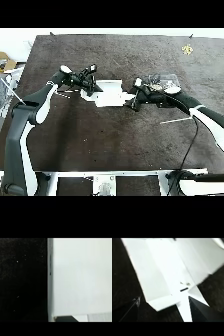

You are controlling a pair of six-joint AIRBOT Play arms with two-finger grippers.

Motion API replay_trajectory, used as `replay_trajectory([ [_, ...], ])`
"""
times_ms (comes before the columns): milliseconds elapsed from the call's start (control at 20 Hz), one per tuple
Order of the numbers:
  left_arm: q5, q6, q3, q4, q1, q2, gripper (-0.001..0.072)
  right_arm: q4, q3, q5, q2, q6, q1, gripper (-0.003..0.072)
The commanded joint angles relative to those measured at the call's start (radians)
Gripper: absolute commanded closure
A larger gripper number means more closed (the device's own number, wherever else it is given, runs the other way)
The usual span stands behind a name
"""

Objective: Fold the box and place the chain.

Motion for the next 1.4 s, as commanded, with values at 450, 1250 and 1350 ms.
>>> replay_trajectory([
  [450,0.0,0.001,0.0,0.001,0.0,-0.001,0.0698,-0.216,0.125,-0.162,-0.163,-0.001,0.07,0.0016],
  [1250,0.0,0.0,0.0,0.001,0.0,-0.001,0.0698,-0.322,0.369,0.22,-0.181,0.277,-0.051,0.0016],
  [1350,0.0,0.0,0.0,0.001,0.0,-0.001,0.0699,-0.338,0.34,0.286,-0.139,0.298,-0.056,0.0018],
])
